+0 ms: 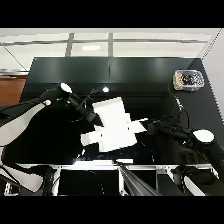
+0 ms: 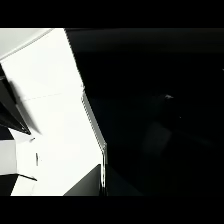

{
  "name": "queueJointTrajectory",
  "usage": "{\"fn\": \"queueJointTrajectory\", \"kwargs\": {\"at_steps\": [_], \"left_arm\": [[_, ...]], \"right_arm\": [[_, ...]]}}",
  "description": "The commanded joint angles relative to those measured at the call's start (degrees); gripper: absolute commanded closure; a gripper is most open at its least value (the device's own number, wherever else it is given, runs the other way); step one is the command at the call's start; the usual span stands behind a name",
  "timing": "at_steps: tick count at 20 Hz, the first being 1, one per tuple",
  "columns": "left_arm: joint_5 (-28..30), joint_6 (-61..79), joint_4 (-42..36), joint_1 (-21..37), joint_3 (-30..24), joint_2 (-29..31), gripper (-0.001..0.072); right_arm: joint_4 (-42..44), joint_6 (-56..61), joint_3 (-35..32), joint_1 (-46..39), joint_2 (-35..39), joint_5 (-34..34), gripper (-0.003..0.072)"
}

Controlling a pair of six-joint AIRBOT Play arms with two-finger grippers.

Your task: Fold the box and place the chain.

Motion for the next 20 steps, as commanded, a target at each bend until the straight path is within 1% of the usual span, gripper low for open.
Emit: {"fn": "queueJointTrajectory", "kwargs": {"at_steps": [1, 2, 3, 4, 5, 7, 8, 9, 10, 11, 12, 13, 14, 15, 16, 18, 20], "left_arm": [[0.6, 1.4, -1.9, -1.0, 0.1, 0.0, 0.0684], [0.5, 1.4, -1.8, -1.1, 0.1, 0.0, 0.0684], [0.0, 1.3, -1.8, -1.0, 0.1, 0.0, 0.0684], [-0.8, 1.3, -1.8, -0.8, 0.1, 0.0, 0.0685], [-1.7, 1.2, -1.7, -0.5, 0.1, 0.0, 0.0685], [-3.2, 0.0, 0.0, -0.3, 0.1, 0.7, 0.0687], [-2.7, -1.4, 2.2, -0.5, 0.0, 1.9, 0.0689], [-1.0, -1.7, 3.0, -1.1, -0.2, 3.6, 0.0689], [2.8, -1.1, 3.5, -2.2, -0.9, 6.6, 0.0689], [8.5, -0.3, 3.5, -3.6, -2.0, 10.0, 0.0689], [14.5, 1.0, 3.5, -5.4, -3.0, 13.6, 0.0688], [18.8, 3.2, 3.6, -7.0, -3.6, 16.1, 0.0687], [20.7, 7.0, 4.6, -8.6, -3.6, 17.6, 0.0686], [20.6, 13.7, 7.2, -10.3, -3.6, 17.9, 0.0685], [20.4, 18.8, 11.5, -12.0, -3.6, 17.8, 0.0685], [23.5, 21.9, 15.5, -14.5, -3.6, 17.8, 0.0685], [26.8, 22.1, 15.3, -15.5, -3.6, 17.3, 0.0685]], "right_arm": [[-0.9, 0.0, 0.0, 0.0, 0.0, -0.5, 0.0672], [-2.0, 0.4, 0.0, 0.0, 0.0, -0.5, 0.0671], [-3.0, 1.1, 0.0, 0.0, 0.0, -0.5, 0.0616], [-3.9, 1.1, 0.2, -0.3, 0.0, -0.4, 0.0233], [-6.8, 1.1, 1.1, -1.0, 0.0, 0.6, -0.0001], [-19.4, 1.1, 5.9, -3.7, 0.0, 5.8, -0.0012], [-26.5, 1.0, 9.3, -5.0, 0.0, 9.2, -0.0011], [-31.5, 0.8, 12.2, -5.5, 0.0, 11.0, -0.0011], [-35.7, -0.9, 14.7, -5.5, 0.0, 12.2, -0.0011], [-37.8, -4.5, 16.3, -5.5, 0.0, 13.2, -0.0011], [-38.2, -7.4, 16.9, -5.5, 0.0, 13.2, -0.001], [-38.1, -10.9, 16.9, -5.2, 0.0, 13.3, -0.001], [-38.7, -14.5, 16.9, -4.6, 0.0, 13.4, -0.001], [-40.1, -20.1, 16.9, -3.7, 0.0, 13.9, -0.001], [-42.9, -23.7, 16.9, -2.2, -0.1, 13.9, -0.001], [-48.7, -24.9, 16.8, 1.1, -0.6, 13.8, -0.001], [-49.2, -25.2, 16.5, 4.1, -1.1, 12.5, -0.001]]}}
